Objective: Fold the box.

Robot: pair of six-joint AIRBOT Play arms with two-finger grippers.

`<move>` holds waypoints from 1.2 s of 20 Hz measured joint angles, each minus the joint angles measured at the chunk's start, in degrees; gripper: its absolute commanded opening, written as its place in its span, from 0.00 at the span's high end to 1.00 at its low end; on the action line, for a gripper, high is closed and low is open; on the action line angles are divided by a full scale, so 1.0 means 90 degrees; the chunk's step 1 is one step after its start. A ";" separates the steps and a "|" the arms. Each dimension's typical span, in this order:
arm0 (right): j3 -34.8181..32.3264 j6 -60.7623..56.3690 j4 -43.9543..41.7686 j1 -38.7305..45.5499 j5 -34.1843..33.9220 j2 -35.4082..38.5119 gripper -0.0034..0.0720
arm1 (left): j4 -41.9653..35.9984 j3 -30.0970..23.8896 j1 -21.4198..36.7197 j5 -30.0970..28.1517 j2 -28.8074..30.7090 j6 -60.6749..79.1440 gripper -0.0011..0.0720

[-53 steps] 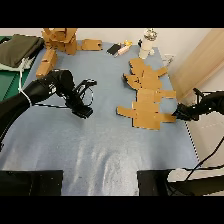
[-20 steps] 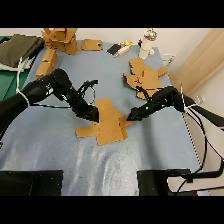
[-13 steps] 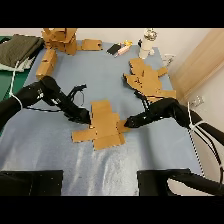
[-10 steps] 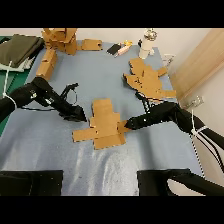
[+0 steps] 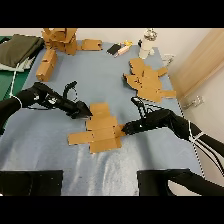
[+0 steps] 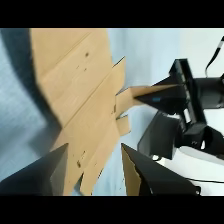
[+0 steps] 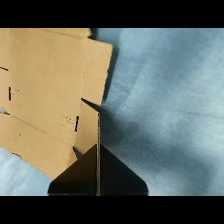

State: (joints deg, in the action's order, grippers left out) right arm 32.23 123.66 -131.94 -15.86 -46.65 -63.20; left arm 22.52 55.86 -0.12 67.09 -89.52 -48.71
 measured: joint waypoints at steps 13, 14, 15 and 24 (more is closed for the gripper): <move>-0.0024 0.0000 0.0194 -0.0304 0.0192 0.0002 0.95 | 0.0015 0.0153 0.0491 0.0384 -0.0316 0.0012 0.31; -0.0022 0.0000 0.0202 -0.0306 0.0194 0.0002 0.95 | 0.0058 0.0165 0.0571 0.0418 -0.0316 -0.0053 0.31; -0.0024 0.0000 0.0211 -0.0306 0.0194 0.0002 0.95 | 0.0100 0.0170 0.0602 0.0425 -0.0316 -0.0097 0.31; -0.0024 -0.0002 0.0228 -0.0308 0.0068 0.0002 0.95 | 0.0442 0.0182 -0.0007 -0.0391 -0.0362 -0.0350 0.31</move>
State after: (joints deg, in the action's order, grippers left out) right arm 32.01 123.63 -129.88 -18.63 -46.04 -63.18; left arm 26.50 57.49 -0.19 63.57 -92.77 -51.86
